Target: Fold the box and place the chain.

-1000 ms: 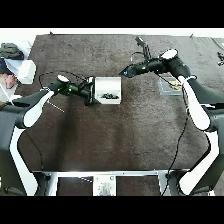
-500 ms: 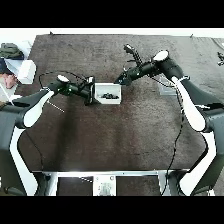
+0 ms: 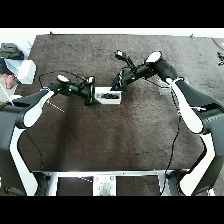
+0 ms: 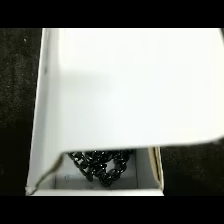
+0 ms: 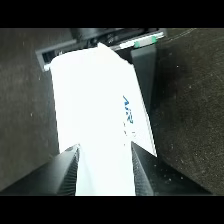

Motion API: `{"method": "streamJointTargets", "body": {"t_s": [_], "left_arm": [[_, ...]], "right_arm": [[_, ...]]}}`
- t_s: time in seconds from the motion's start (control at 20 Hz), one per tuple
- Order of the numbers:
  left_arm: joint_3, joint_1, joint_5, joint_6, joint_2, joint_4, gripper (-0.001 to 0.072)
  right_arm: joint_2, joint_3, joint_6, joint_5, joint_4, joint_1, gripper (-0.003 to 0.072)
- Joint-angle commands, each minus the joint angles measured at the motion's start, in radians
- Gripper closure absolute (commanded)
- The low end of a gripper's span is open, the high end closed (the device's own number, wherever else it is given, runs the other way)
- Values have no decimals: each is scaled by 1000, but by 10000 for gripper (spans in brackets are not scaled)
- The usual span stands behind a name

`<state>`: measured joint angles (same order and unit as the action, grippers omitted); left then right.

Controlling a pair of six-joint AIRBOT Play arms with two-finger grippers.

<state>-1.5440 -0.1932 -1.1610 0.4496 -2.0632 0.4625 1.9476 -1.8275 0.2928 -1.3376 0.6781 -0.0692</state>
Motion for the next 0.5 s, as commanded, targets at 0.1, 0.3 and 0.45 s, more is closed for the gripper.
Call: {"method": "streamJointTargets", "body": {"t_s": [0.1, 0.3, 0.45], "left_arm": [[0, 0, 0, 0, 0, 0, 298], [0, 0, 0, 0, 0, 0, 298], [0, 0, 0, 0, 0, 0, 298]], "right_arm": [[0, 0, -58, -2, 52, -8, 302], [0, 0, -87, -7, 53, -13, 301], [2, 0, -118, -13, 67, -24, 301]]}}
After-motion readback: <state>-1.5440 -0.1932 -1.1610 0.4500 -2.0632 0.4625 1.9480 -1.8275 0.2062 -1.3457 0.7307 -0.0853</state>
